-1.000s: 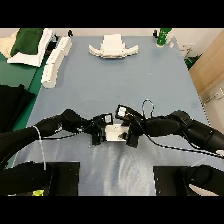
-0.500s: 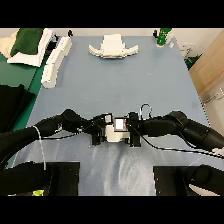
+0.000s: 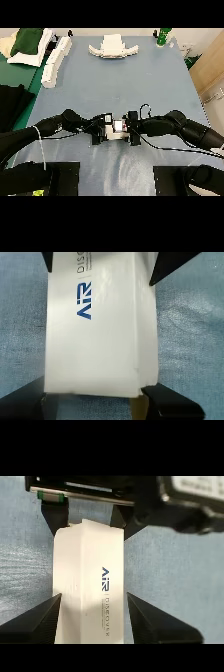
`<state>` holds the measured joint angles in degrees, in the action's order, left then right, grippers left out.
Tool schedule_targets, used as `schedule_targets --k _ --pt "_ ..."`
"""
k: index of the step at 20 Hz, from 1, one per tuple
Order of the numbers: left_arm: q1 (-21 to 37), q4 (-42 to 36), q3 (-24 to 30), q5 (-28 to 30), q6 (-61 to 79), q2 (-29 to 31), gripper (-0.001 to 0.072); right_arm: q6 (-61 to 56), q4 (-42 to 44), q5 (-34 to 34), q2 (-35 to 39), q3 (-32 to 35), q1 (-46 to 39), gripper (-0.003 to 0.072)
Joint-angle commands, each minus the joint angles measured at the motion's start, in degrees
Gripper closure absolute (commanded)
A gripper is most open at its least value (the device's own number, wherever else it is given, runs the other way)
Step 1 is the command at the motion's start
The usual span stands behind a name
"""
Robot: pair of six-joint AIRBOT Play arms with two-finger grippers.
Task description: Fold the box.
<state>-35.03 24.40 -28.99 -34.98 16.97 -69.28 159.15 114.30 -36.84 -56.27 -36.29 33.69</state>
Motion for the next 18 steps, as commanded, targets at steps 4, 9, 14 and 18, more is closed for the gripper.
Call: schedule_targets --k 4,9,14,18 --pt "0.0 0.0 0.0 -0.1 0.1 0.0 0.0280 0.1 -0.6 0.7 2.4 -0.2 0.0 0.0056" --pt "0.0 0.0 0.0 -0.1 0.1 0.0 0.0280 0.1 -2.5 5.7 2.8 -0.2 0.0 0.0211" --pt "0.0 0.0 0.0 -0.1 0.1 0.0 0.0280 0.1 -2.4 7.0 2.8 -0.2 0.0 0.0211" --pt "0.0 0.0 0.0 -0.1 0.1 0.0 0.0280 0.1 -0.6 4.3 1.6 0.1 0.0 0.0211"
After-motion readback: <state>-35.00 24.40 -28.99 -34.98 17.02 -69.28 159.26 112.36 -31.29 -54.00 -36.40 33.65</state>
